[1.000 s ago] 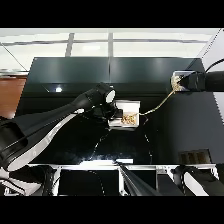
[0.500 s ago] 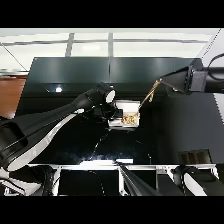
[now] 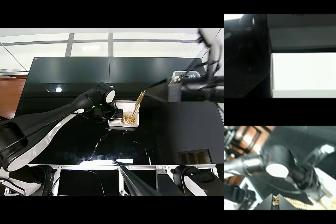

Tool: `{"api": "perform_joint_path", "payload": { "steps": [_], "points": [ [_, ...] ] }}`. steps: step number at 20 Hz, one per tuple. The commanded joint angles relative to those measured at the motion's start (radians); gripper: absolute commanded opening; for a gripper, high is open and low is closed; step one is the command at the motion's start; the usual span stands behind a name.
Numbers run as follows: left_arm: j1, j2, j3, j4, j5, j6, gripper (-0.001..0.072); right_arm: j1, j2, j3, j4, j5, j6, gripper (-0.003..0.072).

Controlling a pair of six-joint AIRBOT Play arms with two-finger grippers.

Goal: Fold the box and place the chain.

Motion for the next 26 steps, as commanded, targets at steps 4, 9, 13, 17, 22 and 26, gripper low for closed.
{"api": "perform_joint_path", "payload": {
  "steps": [4,9,13,17,22,26],
  "points": [
    [0.000,0.000,0.001,0.000,0.000,0.000,0.0028,0.063,-0.034,-0.218,-0.076,-0.153,0.032,0.0011],
    [0.001,0.000,0.001,0.000,0.000,0.000,0.0028,0.116,-0.121,-0.291,-0.074,-0.299,0.031,0.0011],
    [0.000,0.000,0.001,0.000,0.000,0.000,0.0028,0.116,-0.166,-0.291,-0.100,-0.305,0.032,0.0013],
    [0.000,0.000,0.001,0.000,0.003,0.000,0.0028,0.084,-0.165,-0.287,-0.133,-0.283,0.031,0.0382],
    [0.000,-0.004,0.001,-0.005,0.013,0.000,0.0028,-0.090,-0.155,-0.273,-0.133,-0.251,-0.034,0.0381],
    [0.001,-0.018,0.001,-0.053,0.018,0.002,0.0029,-0.132,-0.155,-0.274,-0.146,-0.195,-0.088,0.0381]
  ]
}}
